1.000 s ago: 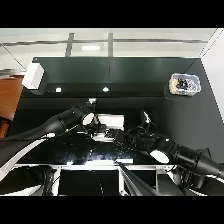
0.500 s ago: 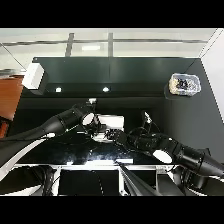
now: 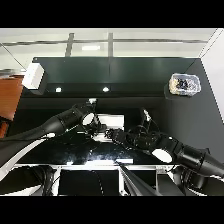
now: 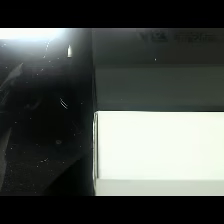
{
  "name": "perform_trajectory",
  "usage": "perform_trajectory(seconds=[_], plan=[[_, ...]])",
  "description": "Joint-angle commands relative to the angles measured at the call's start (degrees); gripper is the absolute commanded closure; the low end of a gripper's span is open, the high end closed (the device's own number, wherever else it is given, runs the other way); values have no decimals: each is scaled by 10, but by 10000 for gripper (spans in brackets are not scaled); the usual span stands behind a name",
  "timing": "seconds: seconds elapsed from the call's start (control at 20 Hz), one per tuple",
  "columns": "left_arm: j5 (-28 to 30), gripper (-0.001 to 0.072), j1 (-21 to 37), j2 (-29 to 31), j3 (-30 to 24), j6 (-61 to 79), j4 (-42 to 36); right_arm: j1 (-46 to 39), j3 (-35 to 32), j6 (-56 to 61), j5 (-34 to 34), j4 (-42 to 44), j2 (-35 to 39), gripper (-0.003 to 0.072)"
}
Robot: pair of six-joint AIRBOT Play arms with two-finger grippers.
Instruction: Fold the box and place the chain.
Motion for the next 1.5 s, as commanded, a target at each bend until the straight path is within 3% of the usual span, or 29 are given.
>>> perform_trajectory(seconds=[0.0, 0.3, 0.65, 0.75, 0.95, 1.0, 1.1, 1.15, 1.2, 1.45], plan=[[-2, 675, 0, 0, 0, 0, 0, -3, 5, -10, -7, 0, 7, 275], [-1, 675, 0, 0, 0, 0, 0, 11, 5, -22, 74, 0, 14, 274], [-1, 676, 0, 0, 0, 0, 0, 11, 5, -21, 5, -2, -41, 275], [-1, 676, 0, 0, 0, 0, 0, 11, 5, -21, -3, -2, -46, 351], [-1, 675, 0, 0, 0, 0, 0, 11, 5, -21, -8, -5, -49, 354], [-1, 675, 0, 0, 0, 0, 0, 11, 5, -21, -8, -5, -49, 443], [-1, 676, 0, 0, 0, 0, 0, 11, 5, -22, -9, -5, -49, 449], [-1, 675, 0, 0, 0, 0, 0, 11, 5, -22, -9, -5, -49, 486], [-1, 675, 0, 0, 0, 0, 0, 11, 5, -27, -11, -4, -49, 630], [-1, 675, 0, 0, 0, 0, 0, 11, 5, -28, -13, -2, -49, 635]])
